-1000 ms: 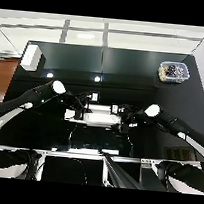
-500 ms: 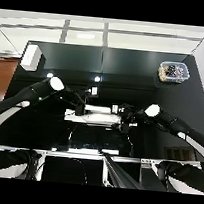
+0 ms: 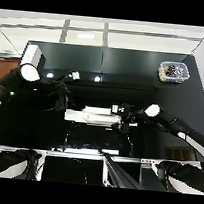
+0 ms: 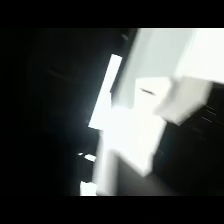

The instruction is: Fold the box and place the chain.

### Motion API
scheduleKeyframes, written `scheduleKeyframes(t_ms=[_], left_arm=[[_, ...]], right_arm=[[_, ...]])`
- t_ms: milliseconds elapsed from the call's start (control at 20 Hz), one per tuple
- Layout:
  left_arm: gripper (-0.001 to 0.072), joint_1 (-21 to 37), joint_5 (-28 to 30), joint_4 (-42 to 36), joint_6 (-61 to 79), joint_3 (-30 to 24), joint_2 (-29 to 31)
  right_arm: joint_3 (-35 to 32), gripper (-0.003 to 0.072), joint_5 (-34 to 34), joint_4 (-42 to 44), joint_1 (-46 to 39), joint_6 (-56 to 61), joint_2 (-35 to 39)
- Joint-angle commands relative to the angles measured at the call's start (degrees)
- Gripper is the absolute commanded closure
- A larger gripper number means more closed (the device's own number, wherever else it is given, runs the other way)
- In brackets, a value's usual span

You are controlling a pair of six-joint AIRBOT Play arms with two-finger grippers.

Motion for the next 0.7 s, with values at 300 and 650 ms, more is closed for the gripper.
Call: scheduleKeyframes(t_ms=[300,650], left_arm=[[0.0685,-1.99,6.82,-35.19,-1.18,-13.4,0.87],[0.0686,-4.79,29.62,-42.53,2.58,-12.11,-3.43]], right_arm=[[0.02,0.027,-0.09,0.02,0.07,0.11,-0.02],[0.02,0.027,-0.09,0.02,0.07,0.11,-0.02]])
